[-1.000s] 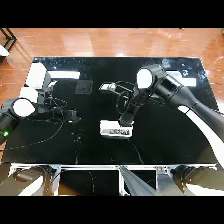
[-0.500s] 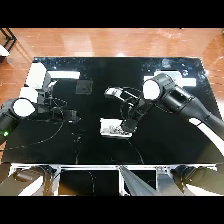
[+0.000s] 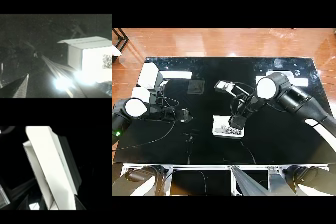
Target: Fold the box and place the chain.
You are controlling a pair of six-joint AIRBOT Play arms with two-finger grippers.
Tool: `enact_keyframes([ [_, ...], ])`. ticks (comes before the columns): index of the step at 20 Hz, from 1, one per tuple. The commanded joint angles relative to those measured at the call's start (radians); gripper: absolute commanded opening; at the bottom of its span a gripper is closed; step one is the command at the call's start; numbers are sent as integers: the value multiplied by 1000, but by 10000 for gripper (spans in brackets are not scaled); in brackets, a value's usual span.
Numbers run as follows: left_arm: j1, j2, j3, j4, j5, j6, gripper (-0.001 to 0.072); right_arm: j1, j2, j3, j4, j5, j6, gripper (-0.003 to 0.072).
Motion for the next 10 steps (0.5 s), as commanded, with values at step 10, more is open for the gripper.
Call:
enact_keyframes([
  [10, 1, 0, 0, 0, 2, 0, 630, -225, -145, 140, 146, 129, -55, 708],
])
